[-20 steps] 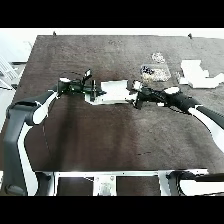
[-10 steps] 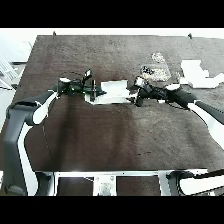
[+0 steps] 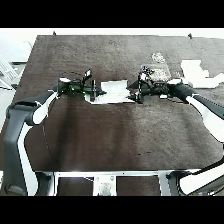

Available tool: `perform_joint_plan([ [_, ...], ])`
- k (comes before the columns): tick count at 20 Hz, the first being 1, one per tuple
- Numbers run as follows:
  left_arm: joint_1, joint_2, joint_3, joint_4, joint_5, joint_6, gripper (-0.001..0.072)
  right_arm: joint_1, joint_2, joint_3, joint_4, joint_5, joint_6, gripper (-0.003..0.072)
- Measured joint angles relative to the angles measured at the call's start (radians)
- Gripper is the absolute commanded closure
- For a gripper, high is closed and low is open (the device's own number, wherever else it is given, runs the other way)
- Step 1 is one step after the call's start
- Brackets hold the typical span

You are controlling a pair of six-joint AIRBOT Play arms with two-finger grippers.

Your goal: Fold the box and place the chain.

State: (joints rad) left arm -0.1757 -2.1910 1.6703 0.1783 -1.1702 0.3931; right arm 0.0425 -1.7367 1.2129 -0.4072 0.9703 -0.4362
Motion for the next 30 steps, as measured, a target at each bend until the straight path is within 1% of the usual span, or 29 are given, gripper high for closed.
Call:
perform_joint_plan([
  [6, 0.000, 0.000, 0.000, 0.000, 0.000, 0.000, 0.0688, -0.010, -0.060, 0.086, -0.090, 0.061, 0.032, 0.0049],
  [13, 0.000, 0.000, 0.000, 0.000, 0.000, 0.000, 0.0688, -0.009, -0.121, 0.166, -0.131, 0.126, 0.046, 0.0049],
  [20, 0.000, 0.000, 0.000, 0.001, -0.002, 0.000, 0.0688, 0.003, -0.147, 0.185, -0.135, 0.183, 0.050, 0.0049],
  [30, -0.001, 0.000, 0.000, 0.000, -0.001, 0.000, 0.0688, 0.005, -0.194, 0.208, -0.131, 0.203, -0.005, 0.0049],
])
